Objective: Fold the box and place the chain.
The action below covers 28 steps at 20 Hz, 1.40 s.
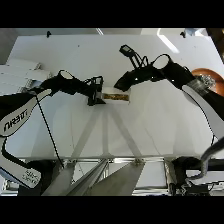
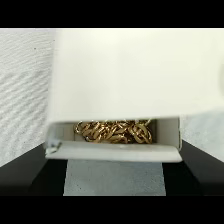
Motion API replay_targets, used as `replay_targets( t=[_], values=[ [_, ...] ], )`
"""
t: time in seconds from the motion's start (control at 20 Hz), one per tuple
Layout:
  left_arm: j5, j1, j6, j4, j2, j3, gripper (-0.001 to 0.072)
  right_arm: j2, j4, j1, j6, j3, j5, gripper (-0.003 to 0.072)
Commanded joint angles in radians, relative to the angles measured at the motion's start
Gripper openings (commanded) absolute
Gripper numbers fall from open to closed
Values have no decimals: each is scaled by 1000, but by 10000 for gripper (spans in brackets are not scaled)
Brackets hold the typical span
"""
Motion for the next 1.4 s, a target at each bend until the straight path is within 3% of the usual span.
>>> replay_targets(
  t=[0.0,0.1,0.25,0.35,0.5,0.55,0.65,0.95,1.05,1.1,1.35],
  values=[
    [0,1,0,0,1,0,296,-6,20,24,-247,5,41,356],
    [0,1,0,0,1,0,296,-7,-4,41,-348,5,21,356],
    [0,1,0,0,1,0,296,-7,-97,61,-343,5,-29,352],
    [0,1,0,0,1,0,296,-7,-154,74,-304,5,-29,233],
    [0,1,0,0,1,0,296,-7,-174,85,-263,5,-23,216],
    [0,1,0,0,1,0,296,-7,-179,90,-263,5,-14,159],
    [0,1,0,0,1,0,296,-7,-220,104,-247,5,-5,124],
    [0,1,0,0,1,0,296,-7,-256,138,-200,5,41,132],
    [0,1,0,0,1,0,296,-7,-254,144,-200,5,54,325],
    [0,1,0,0,1,0,296,-7,-254,146,-196,5,59,359],
    [0,1,0,0,1,0,296,-7,-255,163,-179,4,109,369]
  ],
)
